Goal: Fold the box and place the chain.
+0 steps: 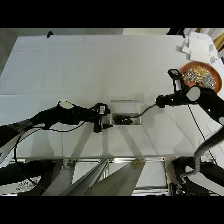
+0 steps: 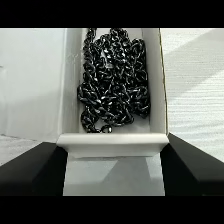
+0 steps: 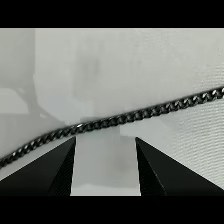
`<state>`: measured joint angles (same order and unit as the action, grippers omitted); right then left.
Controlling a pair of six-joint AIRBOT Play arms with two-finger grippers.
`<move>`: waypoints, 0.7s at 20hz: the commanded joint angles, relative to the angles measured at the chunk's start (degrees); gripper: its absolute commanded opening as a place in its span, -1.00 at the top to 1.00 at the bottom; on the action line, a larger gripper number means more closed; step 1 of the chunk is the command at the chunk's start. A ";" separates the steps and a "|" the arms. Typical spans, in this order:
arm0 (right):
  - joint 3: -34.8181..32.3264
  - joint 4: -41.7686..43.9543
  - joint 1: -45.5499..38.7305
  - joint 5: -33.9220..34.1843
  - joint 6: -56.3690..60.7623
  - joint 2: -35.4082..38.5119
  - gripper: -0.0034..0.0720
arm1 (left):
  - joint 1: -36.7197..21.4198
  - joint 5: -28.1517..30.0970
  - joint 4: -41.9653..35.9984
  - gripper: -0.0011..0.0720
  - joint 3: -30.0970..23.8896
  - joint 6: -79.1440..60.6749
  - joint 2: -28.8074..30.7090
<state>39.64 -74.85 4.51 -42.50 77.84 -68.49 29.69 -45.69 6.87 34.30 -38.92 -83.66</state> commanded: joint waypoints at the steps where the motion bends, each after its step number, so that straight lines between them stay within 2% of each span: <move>1: 0.00 -1.05 -0.04 2.10 0.42 -2.78 -0.17 | 0.04 0.02 0.02 0.78 0.00 -0.02 0.02; 9: 0.00 -1.92 0.76 4.63 0.39 -5.33 -0.13 | 0.04 0.02 0.02 0.78 0.00 -0.02 0.02; 12: 0.00 -2.99 2.36 5.31 0.42 -5.33 0.07 | 0.04 0.02 0.02 0.78 0.00 -0.02 0.02; 14: 0.00 -3.41 2.58 5.18 0.98 -5.33 0.12 | 0.04 0.02 0.02 0.78 0.00 -0.02 0.02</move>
<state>39.64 -77.38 6.37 -37.85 78.24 -73.67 29.69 -45.69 6.87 34.30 -38.92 -83.66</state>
